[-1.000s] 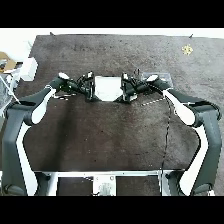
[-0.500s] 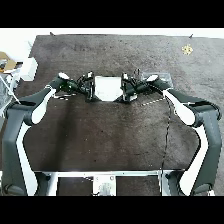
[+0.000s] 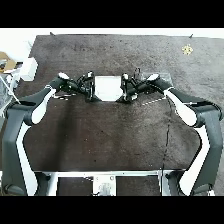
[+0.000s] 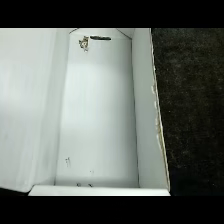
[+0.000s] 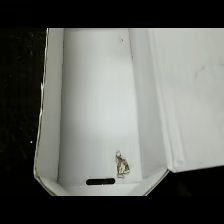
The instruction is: Fold the box and place the chain.
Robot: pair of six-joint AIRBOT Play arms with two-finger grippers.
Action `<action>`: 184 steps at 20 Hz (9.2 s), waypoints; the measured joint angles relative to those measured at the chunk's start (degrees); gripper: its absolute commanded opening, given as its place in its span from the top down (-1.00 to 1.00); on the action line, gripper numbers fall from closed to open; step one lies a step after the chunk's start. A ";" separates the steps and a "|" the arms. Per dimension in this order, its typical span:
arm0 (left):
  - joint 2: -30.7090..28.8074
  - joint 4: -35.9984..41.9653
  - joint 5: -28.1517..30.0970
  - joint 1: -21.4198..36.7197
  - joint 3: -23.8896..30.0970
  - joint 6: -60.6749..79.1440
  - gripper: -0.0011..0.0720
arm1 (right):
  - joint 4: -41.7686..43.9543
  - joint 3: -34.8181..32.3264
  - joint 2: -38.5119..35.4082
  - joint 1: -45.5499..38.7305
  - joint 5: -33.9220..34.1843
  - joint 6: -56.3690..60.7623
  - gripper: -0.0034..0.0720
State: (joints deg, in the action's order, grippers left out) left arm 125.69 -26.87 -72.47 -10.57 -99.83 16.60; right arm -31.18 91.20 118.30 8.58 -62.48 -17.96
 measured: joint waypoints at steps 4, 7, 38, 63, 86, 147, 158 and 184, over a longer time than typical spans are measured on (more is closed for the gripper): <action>0.00 0.00 0.02 0.00 0.00 0.04 0.19 | -5.84 0.00 -2.56 -0.24 -0.20 4.22 -0.91; 0.00 -0.02 0.00 0.00 0.00 0.09 0.19 | -9.73 0.00 -5.66 -0.76 -0.48 7.85 -0.90; 0.02 0.02 0.04 0.00 0.00 0.11 0.19 | 1.81 -0.09 -6.08 -0.02 10.47 11.45 0.90; 0.02 -0.04 0.04 -0.02 0.00 0.15 0.19 | -17.35 -3.72 -9.70 3.17 5.86 12.24 0.37; 0.02 0.00 0.00 0.02 0.00 0.07 0.19 | -12.46 -3.74 -7.67 5.22 7.72 11.78 0.12; 0.02 0.00 0.07 0.00 0.02 0.22 0.19 | -27.41 0.98 -9.38 7.23 4.83 99.21 -0.24; 0.00 0.00 0.04 0.00 0.02 0.11 0.19 | -54.51 16.61 -1.95 16.74 -6.29 122.57 0.11; 0.00 0.02 0.20 0.04 0.00 0.09 0.19 | -63.84 18.14 0.26 19.06 -7.02 140.02 -0.09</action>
State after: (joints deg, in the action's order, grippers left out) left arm 125.69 -26.85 -72.27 -10.52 -99.83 16.69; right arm -95.02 109.34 118.56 27.64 -69.49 122.06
